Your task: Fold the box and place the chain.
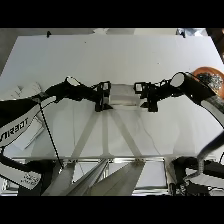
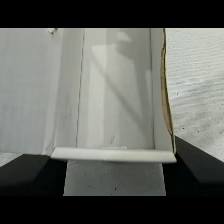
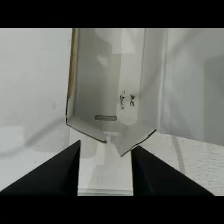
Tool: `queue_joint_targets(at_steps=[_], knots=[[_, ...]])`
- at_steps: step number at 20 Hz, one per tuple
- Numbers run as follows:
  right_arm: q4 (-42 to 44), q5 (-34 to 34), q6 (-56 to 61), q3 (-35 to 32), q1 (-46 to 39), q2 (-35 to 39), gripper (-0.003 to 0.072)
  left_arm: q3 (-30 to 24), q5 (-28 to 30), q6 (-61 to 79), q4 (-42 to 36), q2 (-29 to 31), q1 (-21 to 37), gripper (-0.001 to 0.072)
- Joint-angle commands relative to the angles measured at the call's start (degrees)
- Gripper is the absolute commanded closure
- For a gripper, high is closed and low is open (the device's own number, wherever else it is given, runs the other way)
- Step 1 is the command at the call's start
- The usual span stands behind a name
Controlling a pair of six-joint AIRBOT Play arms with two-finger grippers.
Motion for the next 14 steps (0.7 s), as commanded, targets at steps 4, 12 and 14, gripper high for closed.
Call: queue_joint_targets(at_steps=[4,12,14], knots=[[0.57,-0.68,-0.39,0.04,0.76,-0.39,0.0473,0.02,0.02,0.0,0.02,0.0,-0.02,0.0692],[6.8,-2.89,-0.39,0.04,0.79,-0.46,0.0532,0.02,0.0,0.0,0.02,0.0,-0.02,0.0692],[8.11,-2.95,-0.39,0.04,0.79,-0.57,0.0481,0.02,0.02,0.0,0.02,0.0,-0.02,0.0692]])
